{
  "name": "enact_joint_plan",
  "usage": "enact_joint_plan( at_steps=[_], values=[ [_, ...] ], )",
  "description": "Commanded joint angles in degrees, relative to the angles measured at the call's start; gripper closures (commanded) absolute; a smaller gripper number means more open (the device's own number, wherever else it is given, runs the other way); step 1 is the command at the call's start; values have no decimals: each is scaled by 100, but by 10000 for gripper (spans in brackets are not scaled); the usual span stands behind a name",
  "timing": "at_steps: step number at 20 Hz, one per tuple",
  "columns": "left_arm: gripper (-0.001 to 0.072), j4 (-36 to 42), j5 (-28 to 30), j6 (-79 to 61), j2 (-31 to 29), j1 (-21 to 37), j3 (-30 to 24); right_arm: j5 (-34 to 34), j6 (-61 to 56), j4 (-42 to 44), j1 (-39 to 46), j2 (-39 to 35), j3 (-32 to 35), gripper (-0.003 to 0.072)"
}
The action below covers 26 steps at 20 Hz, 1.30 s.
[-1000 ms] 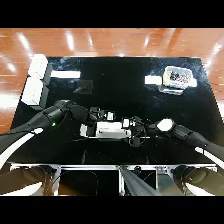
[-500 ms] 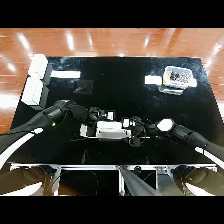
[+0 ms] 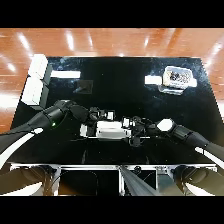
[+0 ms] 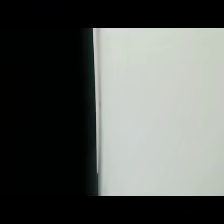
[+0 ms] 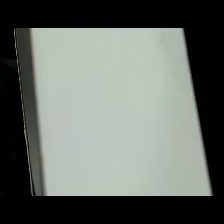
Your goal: Fold the box and place the chain.
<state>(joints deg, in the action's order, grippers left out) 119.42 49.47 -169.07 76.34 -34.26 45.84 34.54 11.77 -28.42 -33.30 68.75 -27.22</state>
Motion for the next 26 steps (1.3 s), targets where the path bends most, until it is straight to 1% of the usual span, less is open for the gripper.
enact_joint_plan(
  at_steps=[1, 3, 10, 12, 18, 19, 20, 26],
  values=[
    [688, -2, 2, 2, 4, 2, 7, -48, -151, -164, 2, -4, -2, -26],
    [688, -2, 2, 2, 4, 2, 7, -48, -400, -361, 9, -2, -2, -26],
    [688, -2, 2, 2, 4, 4, 7, 17, -411, -319, 7, -2, -2, -25],
    [688, -2, 2, 2, 4, 4, 7, -35, -627, -319, 13, -2, -2, -25],
    [688, -2, 2, 4, 4, 4, 7, 127, -704, -350, 138, -4, -2, -24],
    [688, -2, 2, 4, 4, 4, 7, 127, -704, -358, 138, -4, -2, -1],
    [688, -2, 2, 4, 4, 4, 7, 149, -702, -361, 138, -4, -2, 146],
    [688, -2, 2, 4, 4, 4, 7, 149, -702, -361, 138, -4, -2, 149]
  ],
)
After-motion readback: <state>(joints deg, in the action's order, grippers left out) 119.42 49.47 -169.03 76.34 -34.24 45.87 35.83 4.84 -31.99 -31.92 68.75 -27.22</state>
